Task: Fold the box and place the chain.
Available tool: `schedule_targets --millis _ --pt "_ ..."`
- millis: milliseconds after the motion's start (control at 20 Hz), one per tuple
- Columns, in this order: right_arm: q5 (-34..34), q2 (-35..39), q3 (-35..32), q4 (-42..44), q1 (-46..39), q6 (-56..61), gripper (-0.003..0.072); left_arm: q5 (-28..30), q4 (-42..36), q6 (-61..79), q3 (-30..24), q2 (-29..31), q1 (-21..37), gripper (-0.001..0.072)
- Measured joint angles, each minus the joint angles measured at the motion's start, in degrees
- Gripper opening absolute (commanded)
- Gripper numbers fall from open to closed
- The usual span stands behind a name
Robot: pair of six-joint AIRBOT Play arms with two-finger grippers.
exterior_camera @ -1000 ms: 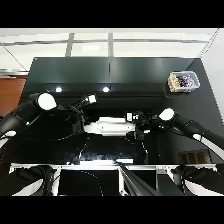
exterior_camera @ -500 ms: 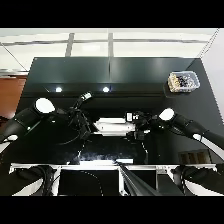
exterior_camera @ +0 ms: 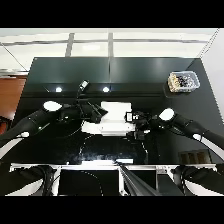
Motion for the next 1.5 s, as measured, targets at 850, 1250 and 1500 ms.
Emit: schedule_targets --millis 850,1250,1500 --pt "0.0 0.0 0.0 0.0 0.0 -0.1 0.0497 -8.4 32.4 -9.6 4.5 4.4 2.1 0.0675" --pt "0.0 0.0 0.0 0.0 0.0 0.0 0.0498 -12.0 43.6 5.2 0.2 5.0 1.0 0.0702" --pt "0.0 0.0 0.0 0.0 0.0 0.0 0.0498 -3.7 42.3 7.7 -1.1 3.1 -3.9 0.0427"
